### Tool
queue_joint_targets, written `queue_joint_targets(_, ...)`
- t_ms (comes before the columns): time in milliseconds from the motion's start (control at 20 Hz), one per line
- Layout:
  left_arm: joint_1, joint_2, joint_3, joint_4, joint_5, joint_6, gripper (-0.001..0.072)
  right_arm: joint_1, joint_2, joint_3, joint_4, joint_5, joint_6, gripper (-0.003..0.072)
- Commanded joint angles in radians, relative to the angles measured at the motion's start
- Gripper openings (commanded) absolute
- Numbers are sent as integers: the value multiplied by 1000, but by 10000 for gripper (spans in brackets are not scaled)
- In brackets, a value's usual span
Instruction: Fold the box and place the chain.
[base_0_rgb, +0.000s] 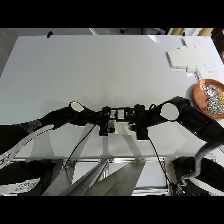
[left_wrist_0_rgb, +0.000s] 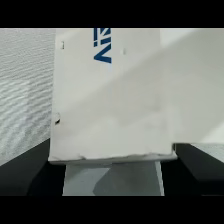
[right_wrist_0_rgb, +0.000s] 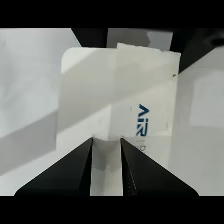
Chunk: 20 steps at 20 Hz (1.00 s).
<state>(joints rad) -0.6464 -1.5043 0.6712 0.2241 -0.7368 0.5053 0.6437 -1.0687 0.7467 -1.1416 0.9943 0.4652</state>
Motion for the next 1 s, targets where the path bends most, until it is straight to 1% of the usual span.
queue_joint_targets(0, 0, 0, 0, 0, 0, 0, 271, 5, 1, -2, -75, -24, 29, 205)
queue_joint_targets(150, 0, 0, 0, 0, 0, 0, 271, 5, 1, -2, -85, -34, 35, 194)
queue_joint_targets(200, 0, 0, 0, 0, 0, 0, 271, 5, 1, -2, -85, -37, 35, 158)
queue_joint_targets(350, 0, 0, 0, 0, 0, 0, 271, 5, 4, -2, -84, -38, 35, 146)
queue_joint_targets(400, 0, 0, 0, 0, 0, 0, 271, 5, 13, -2, -84, -41, 35, 99)
queue_joint_targets(600, 0, 0, 0, 0, 0, 0, 271, 5, 50, -2, -85, -89, 35, 97)
queue_joint_targets(650, 0, 0, 0, 0, 0, 0, 271, 5, 49, -2, -85, -103, 35, 95)
queue_joint_targets(700, 0, 0, 0, 0, 0, 0, 271, 5, 47, -2, -85, -114, 35, 76)
queue_joint_targets(850, 0, 0, 0, 0, 0, 0, 271, 5, 41, -2, -85, -144, 35, 77)
queue_joint_targets(950, 0, 0, 0, 0, 0, 0, 271, 5, 36, -3, -85, -144, 35, 79)
